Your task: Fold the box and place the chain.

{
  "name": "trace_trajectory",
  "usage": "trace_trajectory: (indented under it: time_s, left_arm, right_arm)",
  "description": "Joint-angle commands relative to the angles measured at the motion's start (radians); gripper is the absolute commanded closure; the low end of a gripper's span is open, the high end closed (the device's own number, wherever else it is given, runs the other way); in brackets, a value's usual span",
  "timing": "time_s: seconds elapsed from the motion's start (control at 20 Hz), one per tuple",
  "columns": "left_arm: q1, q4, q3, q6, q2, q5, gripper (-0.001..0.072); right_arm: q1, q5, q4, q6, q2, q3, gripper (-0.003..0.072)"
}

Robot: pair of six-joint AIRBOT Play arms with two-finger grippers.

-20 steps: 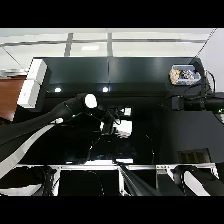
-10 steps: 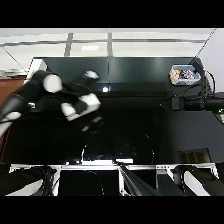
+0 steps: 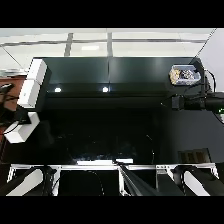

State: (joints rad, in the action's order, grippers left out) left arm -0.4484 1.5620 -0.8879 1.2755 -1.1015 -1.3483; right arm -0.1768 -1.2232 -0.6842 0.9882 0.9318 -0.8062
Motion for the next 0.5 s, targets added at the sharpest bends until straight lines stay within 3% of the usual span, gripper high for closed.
trace_trajectory:
  time_s: [0.0,0.15,0.25,0.45]
  left_arm:
    - [-0.201,0.008,0.010,-0.026,0.006,0.009,0.0352]
    - [-0.293,-0.079,0.016,-0.142,0.006,0.095,0.0351]
    - [-0.286,-0.163,0.020,-0.302,0.006,0.155,0.0351]
    - [-0.246,-0.168,0.021,-0.397,-0.005,0.358,0.0351]
  right_arm:
    - [0.000,0.038,-0.008,-0.001,0.000,0.000,0.0667]
    - [0.000,0.043,-0.008,-0.001,0.000,0.000,0.0667]
    - [0.000,0.064,-0.009,0.000,0.000,0.000,0.0667]
    - [0.000,0.083,-0.009,0.034,0.000,0.000,0.0667]
